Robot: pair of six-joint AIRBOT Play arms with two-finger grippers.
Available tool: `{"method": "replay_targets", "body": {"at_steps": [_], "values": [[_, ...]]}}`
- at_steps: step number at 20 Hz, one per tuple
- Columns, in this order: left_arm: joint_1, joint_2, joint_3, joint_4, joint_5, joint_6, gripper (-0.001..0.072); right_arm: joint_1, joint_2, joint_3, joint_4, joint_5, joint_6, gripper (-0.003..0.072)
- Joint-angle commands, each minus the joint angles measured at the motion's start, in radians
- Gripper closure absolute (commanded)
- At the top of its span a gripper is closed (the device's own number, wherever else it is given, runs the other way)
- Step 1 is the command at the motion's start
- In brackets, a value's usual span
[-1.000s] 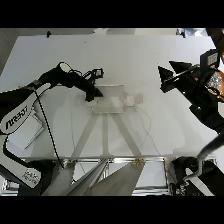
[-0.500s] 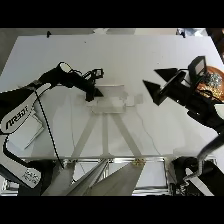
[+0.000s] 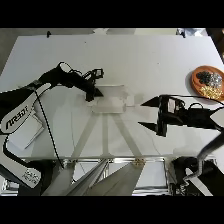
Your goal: Fold the box and place the chain.
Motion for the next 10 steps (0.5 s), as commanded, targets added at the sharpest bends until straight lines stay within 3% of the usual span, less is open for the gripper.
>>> {"method": "replay_targets", "body": {"at_steps": [1, 3, 5, 7, 10], "values": [[0.0, 0.0, 0.0, 0.0, 0.0, 0.0, 0.0695, 0.0, 0.005, 0.0, -0.086, 0.067, 0.002, 0.0039], [0.0, 0.0, 0.0, 0.0, 0.0, 0.0, 0.0695, 0.0, 0.003, 0.0, -0.047, 0.021, 0.002, 0.0037], [0.0, 0.0, 0.0, 0.0, 0.0, 0.0, 0.0695, 0.0, -0.028, -0.002, -0.029, -0.106, -0.018, 0.0037], [0.0, 0.0, 0.0, 0.0, 0.0, 0.0, 0.0695, 0.011, -0.104, -0.002, -0.021, -0.189, -0.066, 0.0037], [0.0, 0.0, 0.0, 0.0, 0.0, 0.0, 0.0695, 0.067, -0.274, -0.002, -0.006, -0.221, -0.176, 0.0037]]}}
